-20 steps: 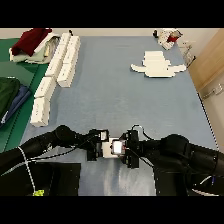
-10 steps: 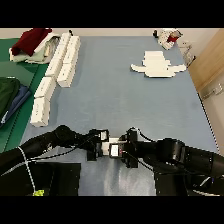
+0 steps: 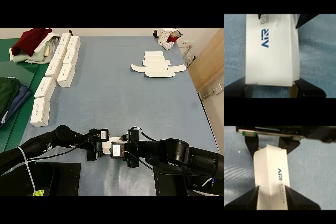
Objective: Fold the box.
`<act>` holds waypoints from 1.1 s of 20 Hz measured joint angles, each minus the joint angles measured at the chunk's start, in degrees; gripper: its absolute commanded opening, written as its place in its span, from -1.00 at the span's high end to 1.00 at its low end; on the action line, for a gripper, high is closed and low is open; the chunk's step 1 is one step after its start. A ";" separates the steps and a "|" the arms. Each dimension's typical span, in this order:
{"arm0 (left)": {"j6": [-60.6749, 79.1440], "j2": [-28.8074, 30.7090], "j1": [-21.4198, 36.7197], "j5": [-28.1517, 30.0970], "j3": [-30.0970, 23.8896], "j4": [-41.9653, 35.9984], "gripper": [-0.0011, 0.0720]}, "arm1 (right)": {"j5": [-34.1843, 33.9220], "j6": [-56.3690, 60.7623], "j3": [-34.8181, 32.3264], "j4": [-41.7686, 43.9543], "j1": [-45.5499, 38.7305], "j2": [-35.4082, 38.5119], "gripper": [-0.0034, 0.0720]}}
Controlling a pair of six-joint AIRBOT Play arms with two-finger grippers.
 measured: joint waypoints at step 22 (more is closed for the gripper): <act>0.04 0.00 0.00 -0.15 0.00 0.04 -0.32 | -0.07 0.07 0.52 0.11 0.09 1.66 -0.17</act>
